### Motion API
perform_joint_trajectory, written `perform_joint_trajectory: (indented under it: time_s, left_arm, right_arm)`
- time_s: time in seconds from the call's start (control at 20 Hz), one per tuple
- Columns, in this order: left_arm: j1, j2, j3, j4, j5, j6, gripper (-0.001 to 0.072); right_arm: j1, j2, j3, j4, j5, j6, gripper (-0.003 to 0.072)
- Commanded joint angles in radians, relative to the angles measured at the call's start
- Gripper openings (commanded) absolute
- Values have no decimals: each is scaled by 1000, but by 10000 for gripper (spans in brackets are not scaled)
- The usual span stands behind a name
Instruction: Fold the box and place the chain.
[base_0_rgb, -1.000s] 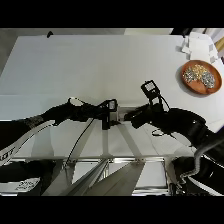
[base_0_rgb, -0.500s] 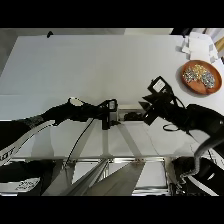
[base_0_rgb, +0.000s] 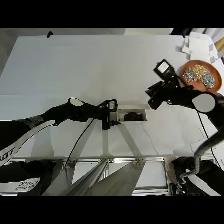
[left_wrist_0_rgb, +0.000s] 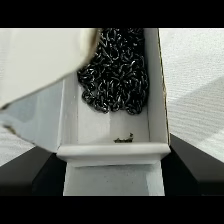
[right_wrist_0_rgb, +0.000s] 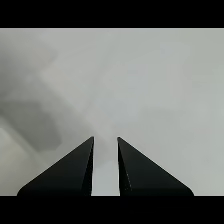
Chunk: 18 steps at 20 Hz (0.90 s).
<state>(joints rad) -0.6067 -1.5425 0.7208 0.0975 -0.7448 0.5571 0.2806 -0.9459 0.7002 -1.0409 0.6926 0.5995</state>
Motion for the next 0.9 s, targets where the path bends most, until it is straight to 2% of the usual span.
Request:
perform_joint_trajectory:
  time_s: [0.0,0.15,0.25,0.5,0.55,0.6,0.65,0.85]
  left_arm:
    - [0,0,0,0,0,0,31]
    - [1,0,0,0,0,0,31]
    - [0,0,0,0,0,0,31]
    - [0,0,0,0,0,0,31]
    - [1,0,0,0,0,0,31]
    - [1,0,0,0,0,0,31]
    - [1,0,0,0,0,0,31]
    - [0,0,0,0,0,0,31]
  right_arm:
    - [-21,-112,6,134,142,-392,150]
    - [-8,-125,6,135,142,-403,163]
    - [13,-125,6,135,154,-403,198]
    - [65,-80,6,128,199,-409,200]
    - [68,-65,6,128,221,-430,228]
    - [68,-55,5,128,240,-433,311]
    - [68,-48,-2,129,250,-433,340]
    - [68,-45,-15,129,296,-433,340]
